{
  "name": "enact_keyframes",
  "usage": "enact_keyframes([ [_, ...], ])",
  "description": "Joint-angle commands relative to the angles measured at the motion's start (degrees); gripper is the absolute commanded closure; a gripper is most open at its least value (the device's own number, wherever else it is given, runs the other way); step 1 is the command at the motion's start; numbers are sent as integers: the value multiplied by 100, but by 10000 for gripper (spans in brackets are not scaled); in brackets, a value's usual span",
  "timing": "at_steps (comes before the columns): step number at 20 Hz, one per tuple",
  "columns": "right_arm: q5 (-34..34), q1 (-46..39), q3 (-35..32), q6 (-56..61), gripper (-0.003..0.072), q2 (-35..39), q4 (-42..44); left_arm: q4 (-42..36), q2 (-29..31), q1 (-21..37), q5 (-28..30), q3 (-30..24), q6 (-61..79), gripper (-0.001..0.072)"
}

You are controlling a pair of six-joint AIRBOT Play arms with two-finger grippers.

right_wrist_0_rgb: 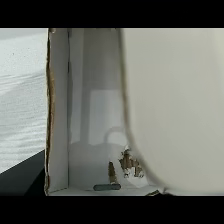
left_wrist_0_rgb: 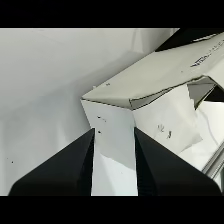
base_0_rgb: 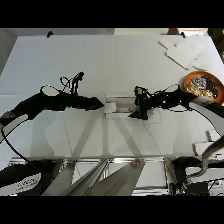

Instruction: Fold the box and place the chain.

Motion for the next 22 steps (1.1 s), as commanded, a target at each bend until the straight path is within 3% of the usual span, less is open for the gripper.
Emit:
enact_keyframes([
  [1, 0, 0, 0, -4, 167, 0, 0, -4, 2, -142, 131, -2, 94, 425],
  [2, 0, 0, 0, -4, 167, 0, 0, -9, 2, -203, 223, -2, 240, 383],
  [3, 0, 0, 0, -4, 167, 0, 0, -11, 2, -254, 280, -2, 376, 243],
  [4, 0, 0, 0, -4, 167, 0, 0, -9, 2, -278, 286, -2, 413, 169],
  [9, 0, 0, 0, -4, 167, 0, 0, -7, 0, -289, 332, -2, 411, 174],
  [14, 0, 0, 0, -4, 167, 0, 0, -7, -4, -470, 868, -2, 396, 219],
  [22, 0, 0, 0, -4, 167, 0, 0, 11, -2, -605, 929, 125, 129, 219],
])
